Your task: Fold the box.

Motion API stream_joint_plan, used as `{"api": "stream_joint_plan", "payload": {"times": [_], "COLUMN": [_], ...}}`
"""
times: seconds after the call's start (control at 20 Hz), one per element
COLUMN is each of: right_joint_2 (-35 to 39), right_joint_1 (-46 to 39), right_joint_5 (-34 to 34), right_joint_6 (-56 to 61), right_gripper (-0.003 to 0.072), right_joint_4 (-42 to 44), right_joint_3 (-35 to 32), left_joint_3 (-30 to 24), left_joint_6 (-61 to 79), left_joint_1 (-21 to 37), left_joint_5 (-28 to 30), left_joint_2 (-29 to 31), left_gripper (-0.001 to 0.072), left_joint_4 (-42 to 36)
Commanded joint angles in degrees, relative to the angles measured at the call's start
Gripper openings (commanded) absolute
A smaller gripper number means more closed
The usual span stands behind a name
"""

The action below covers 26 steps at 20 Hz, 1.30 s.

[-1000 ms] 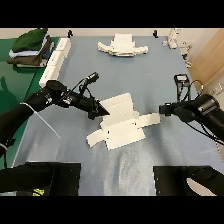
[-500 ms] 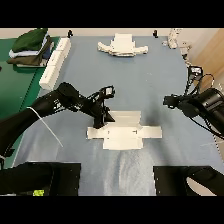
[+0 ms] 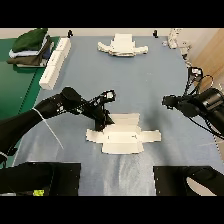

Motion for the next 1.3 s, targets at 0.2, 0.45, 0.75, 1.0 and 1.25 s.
{"api": "stream_joint_plan", "payload": {"times": [0.2, 0.45, 0.75, 1.0, 1.25], "right_joint_2": [-0.15, -1.75, -1.64, 1.22, 8.11], "right_joint_1": [-0.04, -0.02, 0.11, 8.52, 32.92], "right_joint_5": [-0.02, -0.02, -2.91, -10.62, -9.33], "right_joint_6": [-0.02, -4.68, -15.34, -34.56, -42.23], "right_gripper": [0.0333, 0.0208, 0.0002, 0.0000, 0.0003], "right_joint_4": [2.75, 9.68, 19.96, 34.25, 33.86], "right_joint_3": [-0.09, -0.09, -0.07, -0.50, -8.79], "left_joint_3": [-0.37, -0.37, -0.37, -0.37, -0.37], "left_joint_6": [-7.41, -7.93, -7.93, -8.11, -8.11], "left_joint_1": [-0.04, -0.11, -0.09, -0.11, -0.11], "left_joint_5": [-0.72, -1.68, -1.40, -1.57, -1.53], "left_joint_2": [-0.11, -0.11, -0.11, -0.11, -0.11], "left_gripper": [0.0010, 0.0010, 0.0010, 0.0011, 0.0011], "left_joint_4": [0.35, 0.96, 0.96, 0.94, 0.94]}}
